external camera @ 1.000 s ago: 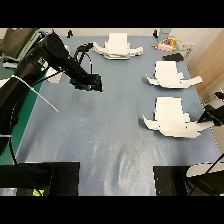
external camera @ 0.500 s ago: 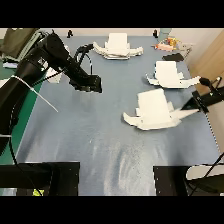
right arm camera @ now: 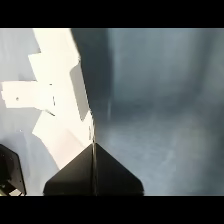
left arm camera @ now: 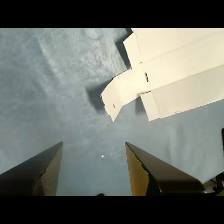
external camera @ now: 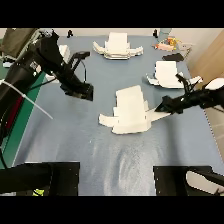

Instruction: Fold the box.

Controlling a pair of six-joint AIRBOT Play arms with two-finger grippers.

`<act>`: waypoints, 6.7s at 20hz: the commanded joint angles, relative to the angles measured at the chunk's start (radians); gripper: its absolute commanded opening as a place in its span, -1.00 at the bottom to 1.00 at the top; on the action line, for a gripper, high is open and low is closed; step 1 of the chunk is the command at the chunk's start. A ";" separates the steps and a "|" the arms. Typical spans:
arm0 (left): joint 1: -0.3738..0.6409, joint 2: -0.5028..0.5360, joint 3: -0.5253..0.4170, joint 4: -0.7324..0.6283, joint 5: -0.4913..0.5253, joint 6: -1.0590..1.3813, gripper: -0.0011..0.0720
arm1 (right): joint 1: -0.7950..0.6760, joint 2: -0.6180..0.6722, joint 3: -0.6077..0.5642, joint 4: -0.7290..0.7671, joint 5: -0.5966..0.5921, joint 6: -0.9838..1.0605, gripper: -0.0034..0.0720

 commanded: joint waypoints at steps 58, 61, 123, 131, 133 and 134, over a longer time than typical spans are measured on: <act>0.033 -0.240 -0.214 -0.640 0.239 1.157 -0.94 | 0.476 0.171 -0.125 -0.728 -0.421 0.512 -0.26; -0.030 -0.175 -0.230 -0.629 0.310 1.220 -0.95 | 0.476 0.175 -0.042 -0.730 -0.391 0.540 -0.26; -0.113 -0.020 -0.584 -0.713 0.545 1.516 -0.93 | 0.476 0.101 0.061 -0.686 -0.391 0.599 -0.32; -0.113 -0.020 -0.584 -0.714 0.534 1.517 -0.93 | 0.476 0.101 0.061 -0.686 -0.391 0.599 -0.32; -0.113 -0.020 -0.584 -0.714 0.534 1.518 -0.93 | 0.476 0.101 0.061 -0.686 -0.391 0.599 -0.32; -0.113 -0.020 -0.584 -0.714 0.534 1.518 -0.93 | 0.476 0.101 0.061 -0.686 -0.391 0.599 -0.32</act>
